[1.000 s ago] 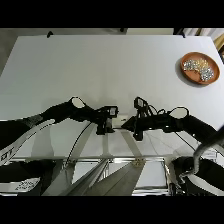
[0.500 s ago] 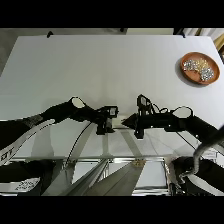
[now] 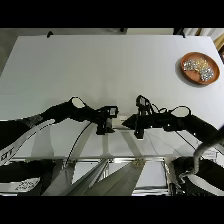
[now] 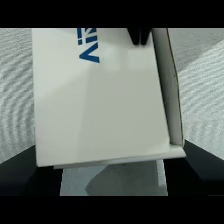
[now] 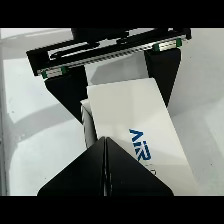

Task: Fold the box and place the chain.

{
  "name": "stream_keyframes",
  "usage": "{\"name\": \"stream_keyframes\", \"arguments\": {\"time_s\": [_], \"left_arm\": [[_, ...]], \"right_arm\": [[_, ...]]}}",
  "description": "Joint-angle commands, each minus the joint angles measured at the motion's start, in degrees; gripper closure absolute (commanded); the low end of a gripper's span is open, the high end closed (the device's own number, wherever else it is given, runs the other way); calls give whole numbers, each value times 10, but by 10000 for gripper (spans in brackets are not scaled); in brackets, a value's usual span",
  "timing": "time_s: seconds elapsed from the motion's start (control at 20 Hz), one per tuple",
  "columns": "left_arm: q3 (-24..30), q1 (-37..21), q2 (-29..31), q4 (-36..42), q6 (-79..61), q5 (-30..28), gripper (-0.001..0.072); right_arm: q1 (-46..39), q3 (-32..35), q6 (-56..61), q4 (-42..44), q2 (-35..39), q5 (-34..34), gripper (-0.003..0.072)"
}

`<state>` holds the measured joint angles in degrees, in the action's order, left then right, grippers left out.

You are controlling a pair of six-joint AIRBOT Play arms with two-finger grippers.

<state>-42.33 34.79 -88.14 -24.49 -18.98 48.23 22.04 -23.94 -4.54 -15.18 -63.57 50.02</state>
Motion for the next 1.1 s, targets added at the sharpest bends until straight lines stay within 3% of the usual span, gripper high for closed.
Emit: {"name": "stream_keyframes", "arguments": {"time_s": [0.0,0.7,1.05], "left_arm": [[0,-1,0,0,1,0,457],[0,-1,0,0,1,0,457],[0,-1,0,0,1,0,457]], "right_arm": [[0,1,0,-16,-4,0,673],[22,25,-8,-24,-50,-22,673],[21,24,-7,-22,17,-35,672]]}}
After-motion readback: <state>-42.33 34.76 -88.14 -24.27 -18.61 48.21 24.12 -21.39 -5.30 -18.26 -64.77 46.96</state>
